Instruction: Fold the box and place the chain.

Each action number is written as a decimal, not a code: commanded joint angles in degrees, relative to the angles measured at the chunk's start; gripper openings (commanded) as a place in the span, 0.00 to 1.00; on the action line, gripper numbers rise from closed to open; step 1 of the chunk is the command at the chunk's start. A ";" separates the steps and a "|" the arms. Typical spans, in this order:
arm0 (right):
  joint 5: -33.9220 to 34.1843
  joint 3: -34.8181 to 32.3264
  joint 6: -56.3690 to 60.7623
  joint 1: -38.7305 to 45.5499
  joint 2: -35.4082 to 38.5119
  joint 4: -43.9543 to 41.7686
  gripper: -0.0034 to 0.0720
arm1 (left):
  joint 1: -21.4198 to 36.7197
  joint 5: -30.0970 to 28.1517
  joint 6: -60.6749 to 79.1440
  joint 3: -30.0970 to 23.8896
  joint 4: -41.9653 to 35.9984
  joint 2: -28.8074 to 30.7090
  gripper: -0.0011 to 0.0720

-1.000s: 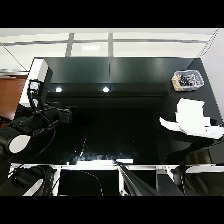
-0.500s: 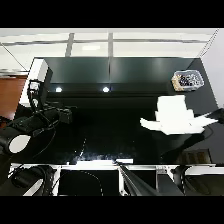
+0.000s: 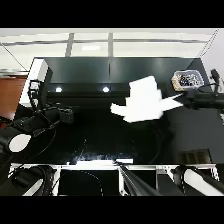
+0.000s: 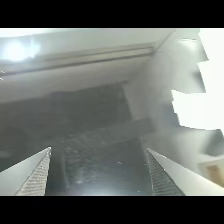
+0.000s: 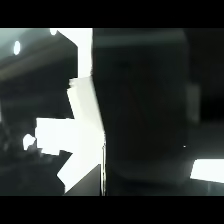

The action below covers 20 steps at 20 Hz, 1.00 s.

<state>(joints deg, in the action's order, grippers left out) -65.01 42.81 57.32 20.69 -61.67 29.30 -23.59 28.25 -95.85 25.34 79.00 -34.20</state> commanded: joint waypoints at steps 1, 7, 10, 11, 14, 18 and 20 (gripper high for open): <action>19.52 -10.71 1.92 -15.72 14.53 -4.09 0.06 | -1.05 0.04 0.02 0.00 -5.40 -2.38 0.98; 28.39 -20.83 3.74 -32.02 19.26 6.80 0.06 | -4.15 -0.07 0.46 0.83 -10.97 -8.09 0.98; 32.13 -23.41 1.88 -36.85 19.26 8.44 0.06 | -3.50 2.62 6.56 3.41 -17.46 -11.30 0.98; 32.72 -23.87 1.33 -38.18 19.26 8.46 0.06 | -2.43 5.03 8.66 4.24 -20.92 -12.96 0.98; 33.05 -24.04 1.14 -40.41 19.26 8.44 0.06 | 5.75 18.67 26.27 6.49 -40.30 -19.82 0.98; 33.00 -24.04 1.14 -40.81 19.26 8.44 0.07 | 18.16 33.29 44.00 6.82 -58.40 -30.32 0.98; 32.92 -24.04 1.16 -40.81 19.26 8.44 0.07 | 18.23 35.17 47.47 7.80 -57.94 -35.69 0.98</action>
